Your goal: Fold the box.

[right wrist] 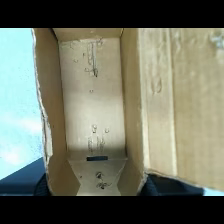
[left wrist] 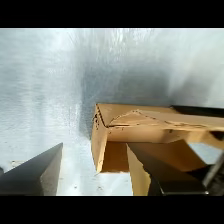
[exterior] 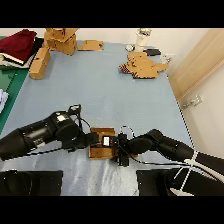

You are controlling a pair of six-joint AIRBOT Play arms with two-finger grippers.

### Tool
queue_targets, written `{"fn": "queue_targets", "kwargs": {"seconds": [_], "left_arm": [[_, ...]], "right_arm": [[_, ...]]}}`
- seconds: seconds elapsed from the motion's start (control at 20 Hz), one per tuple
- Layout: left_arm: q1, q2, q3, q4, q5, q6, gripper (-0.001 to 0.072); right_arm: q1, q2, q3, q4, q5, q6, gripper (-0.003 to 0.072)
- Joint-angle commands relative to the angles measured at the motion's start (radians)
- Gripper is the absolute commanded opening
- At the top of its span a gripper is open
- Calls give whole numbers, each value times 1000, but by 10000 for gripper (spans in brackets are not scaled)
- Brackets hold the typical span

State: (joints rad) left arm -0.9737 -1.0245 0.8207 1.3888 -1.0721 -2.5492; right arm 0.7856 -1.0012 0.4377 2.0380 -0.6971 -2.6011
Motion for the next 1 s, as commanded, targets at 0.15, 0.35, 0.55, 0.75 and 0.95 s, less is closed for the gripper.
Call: {"fn": "queue_targets", "kwargs": {"seconds": [0.15,0.35,0.55,0.75,0.95], "left_arm": [[101,95,1,0,-103,90,17],[214,97,-3,-26,-133,319,15],[517,76,-51,-377,-130,1032,14],[804,20,-113,-790,-272,1974,15],[809,-18,-115,-844,-426,2317,14]], "right_arm": [[0,1,0,0,0,0,599],[0,1,0,0,0,0,599],[0,1,0,0,0,0,599],[0,1,0,0,0,0,599],[0,1,0,0,0,0,599]]}}
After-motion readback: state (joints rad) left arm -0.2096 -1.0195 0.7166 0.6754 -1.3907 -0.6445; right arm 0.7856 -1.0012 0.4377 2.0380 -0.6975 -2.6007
